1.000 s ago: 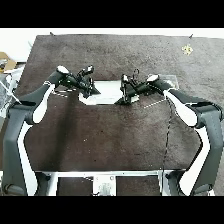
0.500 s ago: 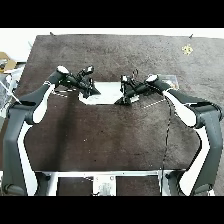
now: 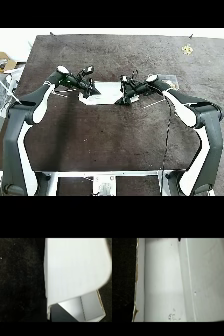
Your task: Fold the box and place the chain.
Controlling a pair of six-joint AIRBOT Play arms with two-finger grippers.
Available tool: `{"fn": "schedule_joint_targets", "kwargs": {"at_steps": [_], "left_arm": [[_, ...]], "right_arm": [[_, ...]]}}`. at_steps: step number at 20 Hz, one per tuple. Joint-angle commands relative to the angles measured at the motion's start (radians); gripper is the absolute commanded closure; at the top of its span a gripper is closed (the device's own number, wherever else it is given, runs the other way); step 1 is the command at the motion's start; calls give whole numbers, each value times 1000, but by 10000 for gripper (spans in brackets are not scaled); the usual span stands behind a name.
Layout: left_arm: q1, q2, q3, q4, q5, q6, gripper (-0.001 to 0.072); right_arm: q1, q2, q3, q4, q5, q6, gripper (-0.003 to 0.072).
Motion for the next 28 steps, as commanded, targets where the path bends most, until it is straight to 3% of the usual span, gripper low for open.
{"fn": "schedule_joint_targets", "kwargs": {"at_steps": [1, 14, 15, 16, 17, 18, 22, 28], "left_arm": [[0, 1, 1, 0, 1, 0, 697], [0, 1, 2, -58, -2, 0, 697], [0, 1, 1, -64, -4, 2, 631], [0, 1, 1, -79, -5, 0, 333], [0, 2, 2, -103, -9, 0, 317], [2, 3, 2, -115, -16, -1, 359], [21, 4, 39, -119, -64, -85, 357], [129, 5, 140, -161, -298, -261, 358]], "right_arm": [[-1, -1, 0, 1, -5, 1, 291], [-1, -1, 0, 1, -3, 1, 292], [-1, -1, 0, 1, -3, 1, 291], [-1, -1, 0, 1, -3, 1, 292], [-1, -1, 0, 1, -3, 1, 292], [-1, -1, 0, 1, -3, 1, 291], [-1, -1, 0, 1, -3, 1, 292], [-1, -1, 0, 1, -3, 1, 292]]}}
